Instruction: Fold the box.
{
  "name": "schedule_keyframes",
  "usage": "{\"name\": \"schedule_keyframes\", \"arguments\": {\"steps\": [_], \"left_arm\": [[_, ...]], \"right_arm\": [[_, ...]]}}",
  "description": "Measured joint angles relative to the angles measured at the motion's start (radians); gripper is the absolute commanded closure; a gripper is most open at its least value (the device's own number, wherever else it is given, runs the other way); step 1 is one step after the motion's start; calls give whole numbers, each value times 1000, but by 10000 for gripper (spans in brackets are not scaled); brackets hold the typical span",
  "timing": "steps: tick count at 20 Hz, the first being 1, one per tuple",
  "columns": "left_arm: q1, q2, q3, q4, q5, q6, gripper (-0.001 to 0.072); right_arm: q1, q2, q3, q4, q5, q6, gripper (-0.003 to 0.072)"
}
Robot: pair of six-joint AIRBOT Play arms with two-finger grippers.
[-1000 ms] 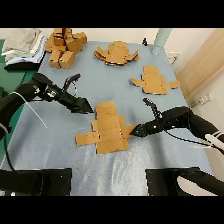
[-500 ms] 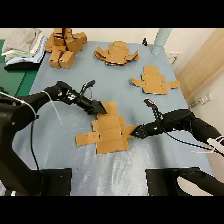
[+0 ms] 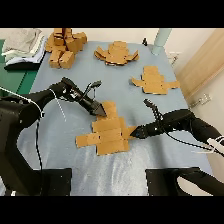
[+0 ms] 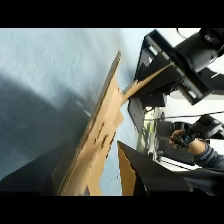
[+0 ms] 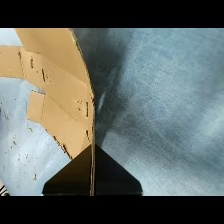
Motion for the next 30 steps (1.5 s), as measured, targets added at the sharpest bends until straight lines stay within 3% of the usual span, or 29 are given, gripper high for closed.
{"name": "schedule_keyframes", "arguments": {"steps": [1,2,8,10,18,19,21,30], "left_arm": [[3,0,2,13,-8,-1,307],[3,0,2,18,-13,-1,448],[3,-1,5,40,-21,27,478],[1,-1,5,42,-22,31,659],[-28,-1,5,42,-23,64,657],[-34,-1,5,42,-23,68,700],[-42,-1,5,42,-23,70,698],[-50,6,27,42,-6,94,703]], "right_arm": [[0,0,0,0,0,2,685],[0,0,0,-1,-1,4,684],[0,0,0,-23,0,25,684],[0,0,0,-31,1,30,684],[0,0,0,-43,2,37,682],[0,0,0,-43,3,37,629],[0,0,0,-38,12,37,356],[-13,0,39,-192,109,171,342]]}}
